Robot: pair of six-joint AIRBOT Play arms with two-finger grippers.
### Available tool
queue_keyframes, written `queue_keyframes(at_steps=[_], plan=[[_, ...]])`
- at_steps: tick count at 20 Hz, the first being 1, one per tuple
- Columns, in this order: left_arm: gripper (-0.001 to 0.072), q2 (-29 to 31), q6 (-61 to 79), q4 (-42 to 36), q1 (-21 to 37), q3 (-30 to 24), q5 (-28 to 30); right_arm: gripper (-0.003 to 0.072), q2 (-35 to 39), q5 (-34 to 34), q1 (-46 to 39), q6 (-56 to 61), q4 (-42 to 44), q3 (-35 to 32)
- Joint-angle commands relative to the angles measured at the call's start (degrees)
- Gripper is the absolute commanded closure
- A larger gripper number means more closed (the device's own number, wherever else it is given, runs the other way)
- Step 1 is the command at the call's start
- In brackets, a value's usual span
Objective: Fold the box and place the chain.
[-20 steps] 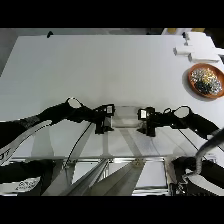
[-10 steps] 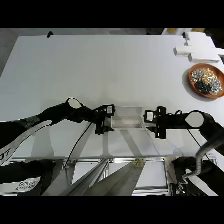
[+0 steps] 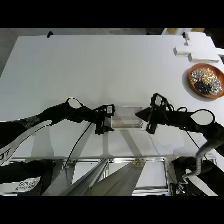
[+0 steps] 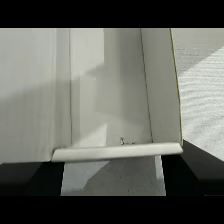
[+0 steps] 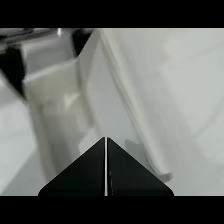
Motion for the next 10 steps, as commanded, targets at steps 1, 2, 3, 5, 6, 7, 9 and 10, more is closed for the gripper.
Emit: queue_keyframes(at_steps=[1,2,3,5,6,7,9,10], plan=[[0.0675,0.04,0.02,0.02,0.02,0.00,0.00,0.0663,-8.15,-11.15,0.00,-2.75,20.94,0.04],[0.0675,0.04,0.02,0.02,0.02,0.00,0.02,0.0663,-11.02,-12.41,0.00,-3.13,22.71,0.04],[0.0675,0.04,0.02,0.02,0.02,0.00,0.02,0.0663,-13.31,-12.44,0.00,-3.08,22.62,0.04],[0.0675,0.04,0.02,0.02,0.02,0.00,0.02,0.0663,-16.83,-12.33,0.00,-1.81,21.57,0.04],[0.0675,0.04,0.02,0.02,0.02,0.00,0.02,0.0663,-17.79,-12.87,0.00,-1.01,21.57,0.04],[0.0675,0.04,0.02,0.02,0.02,0.00,0.02,0.0663,-18.18,-13.42,0.00,0.02,21.57,0.04],[0.0675,0.04,0.02,0.02,0.02,0.00,0.02,0.0663,-18.03,-13.40,0.00,1.18,21.55,0.04],[0.0675,0.04,0.02,0.02,0.02,0.00,0.02,0.0663,-18.03,-13.33,0.00,3.17,21.22,0.04]])
